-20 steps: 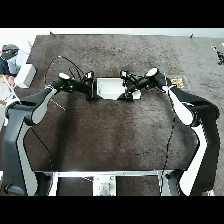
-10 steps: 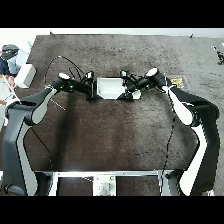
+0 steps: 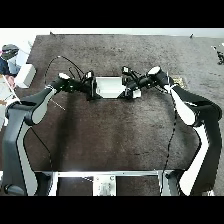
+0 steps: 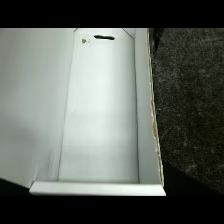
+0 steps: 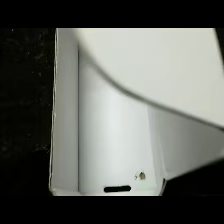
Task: Fold the box and place the chain.
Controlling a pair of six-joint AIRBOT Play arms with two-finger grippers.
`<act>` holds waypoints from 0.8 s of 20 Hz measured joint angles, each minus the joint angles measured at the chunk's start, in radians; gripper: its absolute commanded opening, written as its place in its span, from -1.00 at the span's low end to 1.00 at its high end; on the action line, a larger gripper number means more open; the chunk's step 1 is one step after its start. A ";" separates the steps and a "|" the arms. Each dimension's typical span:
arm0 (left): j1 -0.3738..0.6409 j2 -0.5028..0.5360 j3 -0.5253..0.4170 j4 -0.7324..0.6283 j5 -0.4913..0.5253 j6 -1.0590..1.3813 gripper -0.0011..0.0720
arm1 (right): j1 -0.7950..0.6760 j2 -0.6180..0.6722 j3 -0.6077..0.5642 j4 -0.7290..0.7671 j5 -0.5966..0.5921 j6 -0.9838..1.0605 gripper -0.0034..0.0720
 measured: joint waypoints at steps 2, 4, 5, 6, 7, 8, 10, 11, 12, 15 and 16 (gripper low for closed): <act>0.000 0.000 0.000 0.001 -0.002 0.000 0.37 | -0.015 0.005 0.000 0.000 0.024 0.011 1.00; 0.000 0.000 0.000 0.003 -0.002 -0.008 0.37 | -0.035 0.010 0.000 0.000 0.049 0.018 1.00; 0.000 0.000 0.000 0.003 -0.003 -0.012 0.38 | -0.044 0.013 0.000 -0.001 0.063 0.023 1.00; 0.000 0.000 0.000 0.003 -0.005 -0.016 0.37 | -0.052 0.017 0.000 -0.002 0.077 0.025 1.00; 0.000 0.000 0.000 0.003 -0.006 -0.018 0.37 | -0.060 0.022 0.000 -0.004 0.089 0.025 1.00; 0.000 0.000 0.000 0.003 -0.005 -0.023 0.37 | -0.068 0.029 0.000 -0.007 0.102 0.028 1.00; 0.000 -0.001 0.000 0.002 -0.002 -0.029 0.37 | -0.084 0.048 0.001 -0.007 0.125 0.030 1.00; 0.000 -0.001 0.000 0.002 -0.002 -0.028 0.37 | -0.091 0.060 0.001 -0.005 0.135 0.030 1.00; 0.000 -0.001 0.000 0.003 -0.002 -0.027 0.38 | -0.098 0.072 0.001 -0.005 0.145 0.029 0.68; 0.000 -0.001 0.000 0.003 -0.004 -0.027 0.37 | -0.109 0.108 0.001 0.006 0.162 0.041 -0.88; 0.000 -0.001 0.000 0.003 -0.005 -0.027 0.37 | -0.109 0.114 0.001 0.023 0.169 0.047 -0.88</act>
